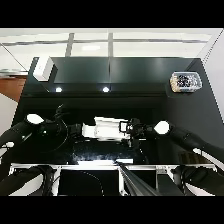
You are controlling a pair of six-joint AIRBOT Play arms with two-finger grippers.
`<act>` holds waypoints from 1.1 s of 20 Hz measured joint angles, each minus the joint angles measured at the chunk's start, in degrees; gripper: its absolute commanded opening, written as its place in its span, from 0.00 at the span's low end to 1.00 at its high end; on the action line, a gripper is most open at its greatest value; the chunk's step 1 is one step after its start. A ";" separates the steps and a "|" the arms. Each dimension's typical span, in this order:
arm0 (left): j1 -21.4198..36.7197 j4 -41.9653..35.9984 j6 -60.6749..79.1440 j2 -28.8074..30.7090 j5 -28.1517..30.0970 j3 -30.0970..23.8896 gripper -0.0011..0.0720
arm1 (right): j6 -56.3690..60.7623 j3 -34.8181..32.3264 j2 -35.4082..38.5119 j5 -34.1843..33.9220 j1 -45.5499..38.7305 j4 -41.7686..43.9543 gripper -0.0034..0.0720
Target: Fold the box and place the chain.
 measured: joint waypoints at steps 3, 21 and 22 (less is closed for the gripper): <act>-0.74 -1.20 0.76 -0.15 -1.79 0.85 0.63 | 0.00 0.00 0.00 0.00 0.00 0.00 0.68; -8.33 -1.95 1.49 -0.22 -3.91 6.62 0.69 | 0.00 0.00 0.00 -0.02 0.00 0.00 0.68; -8.96 -1.97 1.40 -0.22 -3.48 6.69 0.69 | -0.02 0.00 0.00 -0.02 0.00 0.00 0.68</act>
